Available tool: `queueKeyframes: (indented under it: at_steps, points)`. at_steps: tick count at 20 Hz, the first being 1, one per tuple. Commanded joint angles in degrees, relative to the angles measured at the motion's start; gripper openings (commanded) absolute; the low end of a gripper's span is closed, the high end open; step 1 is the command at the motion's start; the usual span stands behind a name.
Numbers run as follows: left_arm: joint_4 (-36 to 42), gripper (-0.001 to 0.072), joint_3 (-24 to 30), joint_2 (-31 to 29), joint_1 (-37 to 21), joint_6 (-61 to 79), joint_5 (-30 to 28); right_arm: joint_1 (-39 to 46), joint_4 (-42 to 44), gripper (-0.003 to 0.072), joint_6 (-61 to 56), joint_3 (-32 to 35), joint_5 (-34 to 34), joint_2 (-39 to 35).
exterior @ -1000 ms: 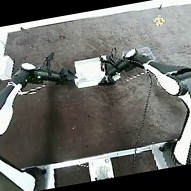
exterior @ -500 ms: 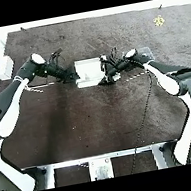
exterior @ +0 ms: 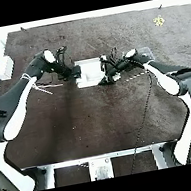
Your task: Fold the box and place the chain.
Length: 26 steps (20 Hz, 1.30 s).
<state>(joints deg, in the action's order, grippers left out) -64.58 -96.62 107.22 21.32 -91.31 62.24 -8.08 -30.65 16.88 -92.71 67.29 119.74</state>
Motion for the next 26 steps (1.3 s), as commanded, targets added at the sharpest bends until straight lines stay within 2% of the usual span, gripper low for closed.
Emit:
queueKeyframes:
  at_steps: [1, 5, 9, 12, 16, 26]
  points:
    - [-4.5, 0.0344, -0.3, 0.1, 1.4, -3.8, -1.0, -0.1, 0.0, 0.0417, 0.0, 0.0, 0.0, 0.0]
    - [-10.1, 0.0344, -0.6, 0.4, 3.7, -7.6, -1.2, -0.1, 0.0, 0.0417, 0.0, 0.0, 0.0, 0.0]
    - [-11.9, 0.0344, -5.6, 4.5, 4.8, -9.2, 4.6, -0.1, 0.0, 0.0417, 0.0, 0.0, 0.0, 0.0]
    - [-19.4, 0.0344, -9.6, 6.5, 6.3, -13.8, 8.5, -0.1, 0.0, 0.0416, 0.0, 0.0, 0.0, 0.0]
    - [-25.4, 0.0343, -10.1, 7.1, 7.7, -19.4, 8.9, -0.1, 0.0, 0.0416, 0.0, 0.0, 0.0, 0.0]
    - [-30.0, 0.0343, -11.1, 8.3, 9.9, -24.0, 9.2, -0.1, 0.0, 0.0417, 0.0, 0.0, 0.0, 0.0]
